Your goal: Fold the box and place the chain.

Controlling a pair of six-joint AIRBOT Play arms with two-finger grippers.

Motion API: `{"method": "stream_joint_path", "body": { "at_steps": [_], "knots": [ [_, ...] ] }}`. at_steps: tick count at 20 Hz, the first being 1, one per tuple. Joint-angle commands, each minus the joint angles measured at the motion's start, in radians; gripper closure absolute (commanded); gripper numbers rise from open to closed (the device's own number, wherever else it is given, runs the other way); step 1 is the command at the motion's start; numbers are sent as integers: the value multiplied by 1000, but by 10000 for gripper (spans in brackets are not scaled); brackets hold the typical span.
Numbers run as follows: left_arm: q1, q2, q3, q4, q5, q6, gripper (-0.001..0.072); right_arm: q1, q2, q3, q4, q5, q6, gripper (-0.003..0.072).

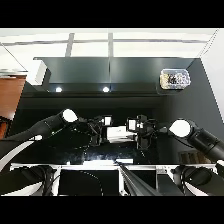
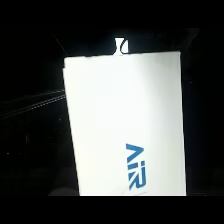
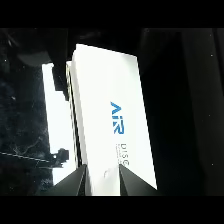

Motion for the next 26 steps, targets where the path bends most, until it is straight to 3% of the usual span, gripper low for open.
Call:
{"method": "stream_joint_path", "body": {
  "at_steps": [1,12,16,26],
  "knots": [
    [0,0,0,0,1,-1,303,1,-9,-1,7,-3,3,434],
    [0,0,0,0,7,-1,303,-2,53,6,2,16,83,433],
    [0,0,0,0,7,-1,303,-2,53,6,-60,23,131,433],
    [0,0,0,0,8,-1,303,-1,40,-14,-53,42,160,436]
  ]
}}
